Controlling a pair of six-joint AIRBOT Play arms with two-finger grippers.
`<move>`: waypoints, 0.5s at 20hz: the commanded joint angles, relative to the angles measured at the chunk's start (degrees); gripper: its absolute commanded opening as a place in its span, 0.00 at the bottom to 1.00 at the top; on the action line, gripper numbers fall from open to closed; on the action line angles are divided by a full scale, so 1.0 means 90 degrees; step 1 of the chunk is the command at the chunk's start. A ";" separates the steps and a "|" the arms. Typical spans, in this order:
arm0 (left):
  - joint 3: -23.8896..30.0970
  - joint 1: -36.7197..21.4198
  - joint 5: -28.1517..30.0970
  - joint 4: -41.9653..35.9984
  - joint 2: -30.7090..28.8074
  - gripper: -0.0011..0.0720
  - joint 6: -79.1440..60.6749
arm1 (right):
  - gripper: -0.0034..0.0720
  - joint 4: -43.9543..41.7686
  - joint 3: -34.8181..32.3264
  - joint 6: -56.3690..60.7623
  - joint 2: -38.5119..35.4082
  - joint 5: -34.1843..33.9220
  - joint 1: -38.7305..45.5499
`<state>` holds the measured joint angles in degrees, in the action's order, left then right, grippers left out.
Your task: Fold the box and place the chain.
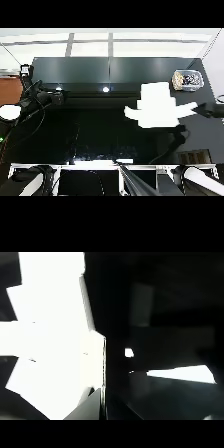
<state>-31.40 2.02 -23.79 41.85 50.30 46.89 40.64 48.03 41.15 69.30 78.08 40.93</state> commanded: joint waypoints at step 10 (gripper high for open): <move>-0.0539 0.0114 -0.2543 -0.1064 0.1532 0.98 0.0505 | 0.06 -0.3410 -0.3439 -0.1022 -0.2021 -0.5467 -0.6120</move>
<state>-33.47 2.98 -35.88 33.93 58.02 51.86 13.47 19.55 32.91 52.29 39.77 -2.98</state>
